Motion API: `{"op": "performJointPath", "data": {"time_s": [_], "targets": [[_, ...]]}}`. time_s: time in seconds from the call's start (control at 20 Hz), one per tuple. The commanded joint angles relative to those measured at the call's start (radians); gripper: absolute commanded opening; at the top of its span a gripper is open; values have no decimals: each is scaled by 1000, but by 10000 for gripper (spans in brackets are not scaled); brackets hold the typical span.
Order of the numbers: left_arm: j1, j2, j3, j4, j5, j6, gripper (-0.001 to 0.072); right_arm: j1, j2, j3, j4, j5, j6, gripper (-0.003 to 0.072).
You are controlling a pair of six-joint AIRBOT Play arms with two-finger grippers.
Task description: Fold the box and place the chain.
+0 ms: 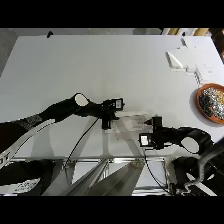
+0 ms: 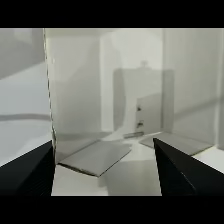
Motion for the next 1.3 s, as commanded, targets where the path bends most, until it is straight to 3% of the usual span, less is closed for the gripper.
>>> {"op": "performJointPath", "data": {"time_s": [0.0, 0.15, 0.35, 0.55, 1.25], "targets": [[-1, -1, 0, 0, 0, 0, 10, 1, -17, 55, 3, 14, 2, 645], [-1, -1, 0, 0, 0, 0, 10, -55, -68, 109, 55, 37, 1, 645], [-1, -1, 0, 0, 1, 0, 10, -169, -135, 164, 128, 153, 0, 645], [-1, -1, 0, 0, 0, 0, 10, -229, -138, 195, 179, 163, -14, 645], [-1, -1, 0, 0, 0, -3, 10, -377, -295, 195, 395, 262, -357, 646]]}}
